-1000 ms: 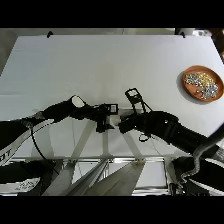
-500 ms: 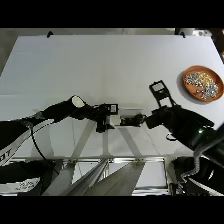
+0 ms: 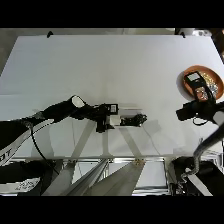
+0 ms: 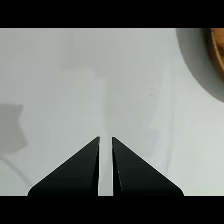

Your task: Fold the box and place the chain.

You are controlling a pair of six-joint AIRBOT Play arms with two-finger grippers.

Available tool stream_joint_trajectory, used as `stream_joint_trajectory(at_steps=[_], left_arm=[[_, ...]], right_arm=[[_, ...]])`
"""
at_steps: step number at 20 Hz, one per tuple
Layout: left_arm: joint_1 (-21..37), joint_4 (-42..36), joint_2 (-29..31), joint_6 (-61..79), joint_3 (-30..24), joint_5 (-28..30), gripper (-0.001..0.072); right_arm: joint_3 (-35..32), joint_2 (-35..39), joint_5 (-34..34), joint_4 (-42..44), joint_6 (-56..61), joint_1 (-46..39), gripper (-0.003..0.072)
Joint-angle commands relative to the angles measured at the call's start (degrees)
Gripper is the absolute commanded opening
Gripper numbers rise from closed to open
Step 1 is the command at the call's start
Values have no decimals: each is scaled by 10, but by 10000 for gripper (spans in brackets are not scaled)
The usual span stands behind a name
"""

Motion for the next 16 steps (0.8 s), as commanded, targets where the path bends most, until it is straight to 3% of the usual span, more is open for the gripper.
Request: stream_joint_trajectory(at_steps=[1, 3, 4, 6, 8, 10, 11, 13, 16], left_arm=[[0, 0, 0, 0, 0, 0, 387], [0, 0, 0, 0, 0, 0, 387], [0, 0, 0, 0, 0, 0, 387], [0, 0, 0, 0, 0, 0, 387], [0, 0, 0, 0, 0, 0, 387], [0, 0, 0, 0, 0, 0, 387], [0, 0, 0, 0, 0, 0, 387], [0, 0, 0, 0, 0, 0, 387], [0, 0, 0, 0, 0, 0, 387]], right_arm=[[0, -36, 9, 274, -367, -163, 167], [0, -86, 47, 351, -504, -173, 208], [-1, -115, 56, 366, -544, -163, 325], [-1, -180, 55, 355, -590, -115, 374], [-1, -234, 24, 350, -668, -49, 486], [-1, -269, -50, 337, -704, 19, 509], [-1, -281, -94, 333, -704, 46, 567], [-1, -299, -146, 330, -708, 81, 565], [-1, -322, -146, 324, -710, 109, 563]])
